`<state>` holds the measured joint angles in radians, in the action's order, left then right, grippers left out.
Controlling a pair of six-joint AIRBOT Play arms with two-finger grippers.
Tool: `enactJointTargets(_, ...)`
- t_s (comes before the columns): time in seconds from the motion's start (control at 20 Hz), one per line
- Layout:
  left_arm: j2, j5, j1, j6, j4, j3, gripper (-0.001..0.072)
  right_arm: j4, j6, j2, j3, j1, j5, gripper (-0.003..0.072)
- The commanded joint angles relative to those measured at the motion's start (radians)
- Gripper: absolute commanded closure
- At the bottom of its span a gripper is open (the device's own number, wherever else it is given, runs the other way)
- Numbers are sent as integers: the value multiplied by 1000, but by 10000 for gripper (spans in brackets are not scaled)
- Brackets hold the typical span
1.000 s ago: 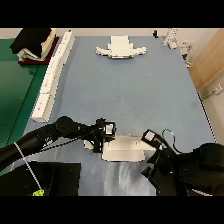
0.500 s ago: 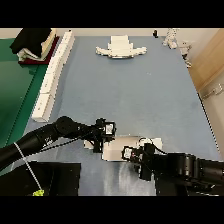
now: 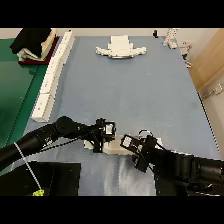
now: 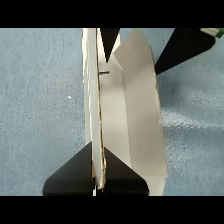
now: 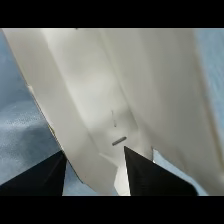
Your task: Fold the box.
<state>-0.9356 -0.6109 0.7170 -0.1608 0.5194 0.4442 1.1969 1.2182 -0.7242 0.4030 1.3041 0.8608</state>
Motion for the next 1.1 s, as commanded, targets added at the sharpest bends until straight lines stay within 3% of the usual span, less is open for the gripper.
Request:
enactJointTargets(0.0,0,0,0,0,0,0,696,-26,-133,9,35,1,90,129)
enactJointTargets(0.45,0,0,0,0,0,0,696,-34,-172,9,55,0,132,128)
enactJointTargets(0.5,0,0,0,0,0,0,696,-37,-173,9,55,0,140,100)
enactJointTargets(0.6,0,0,0,0,0,0,696,-52,-187,8,57,0,158,-28)
enactJointTargets(0.85,0,0,0,0,0,0,696,-67,-185,8,57,0,161,-27)
enactJointTargets(1.05,0,0,0,0,0,0,696,-47,-8,9,56,-26,115,-30)
